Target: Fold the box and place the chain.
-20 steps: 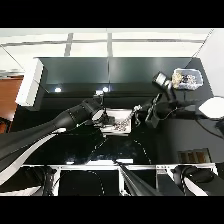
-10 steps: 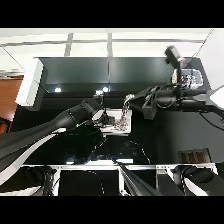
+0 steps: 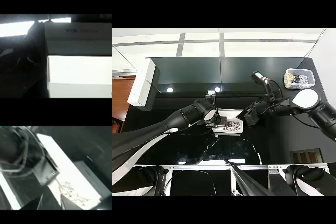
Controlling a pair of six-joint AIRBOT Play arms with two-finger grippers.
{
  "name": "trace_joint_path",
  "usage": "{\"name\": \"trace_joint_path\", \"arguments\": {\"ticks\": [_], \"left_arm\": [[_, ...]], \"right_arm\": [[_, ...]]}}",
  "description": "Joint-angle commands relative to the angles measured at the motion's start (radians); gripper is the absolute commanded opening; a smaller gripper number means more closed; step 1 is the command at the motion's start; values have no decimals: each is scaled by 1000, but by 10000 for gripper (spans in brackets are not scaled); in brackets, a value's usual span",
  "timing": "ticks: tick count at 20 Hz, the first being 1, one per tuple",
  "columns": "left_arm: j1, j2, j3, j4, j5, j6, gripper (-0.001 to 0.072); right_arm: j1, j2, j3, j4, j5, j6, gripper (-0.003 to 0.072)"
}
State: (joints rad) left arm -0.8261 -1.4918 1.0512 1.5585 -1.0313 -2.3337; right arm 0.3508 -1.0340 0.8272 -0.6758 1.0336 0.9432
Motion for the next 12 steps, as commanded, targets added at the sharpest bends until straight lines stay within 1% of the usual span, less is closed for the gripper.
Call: {"name": "trace_joint_path", "arguments": {"ticks": [1, 4, 7, 8, 9, 10, 11, 12], "left_arm": [[1, 0, 0, 0, -9, 0, 29], [-1, 0, -2, 3, -48, 1, 29], [-2, 0, 7, 5, -48, -8, 32], [-3, 2, 18, 7, -50, -9, 101], [-3, 2, 33, 16, -63, -18, 298], [-5, 3, 55, 35, -89, -36, 478], [-8, 11, 75, 60, -113, -32, 524], [-15, 32, 87, 93, -134, -17, 525]], "right_arm": [[-104, 1, -3, -97, 111, 4, 275], [-219, 4, -3, -110, 195, 4, 275], [-247, 4, -3, -110, 244, 3, 274], [-247, 4, -3, -109, 256, 3, 275], [-247, 4, -3, -110, 266, 3, 275], [-247, 4, -3, -110, 265, 3, 275], [-247, 4, -3, -110, 262, 3, 275], [-247, 4, -3, -110, 261, 3, 275]]}}
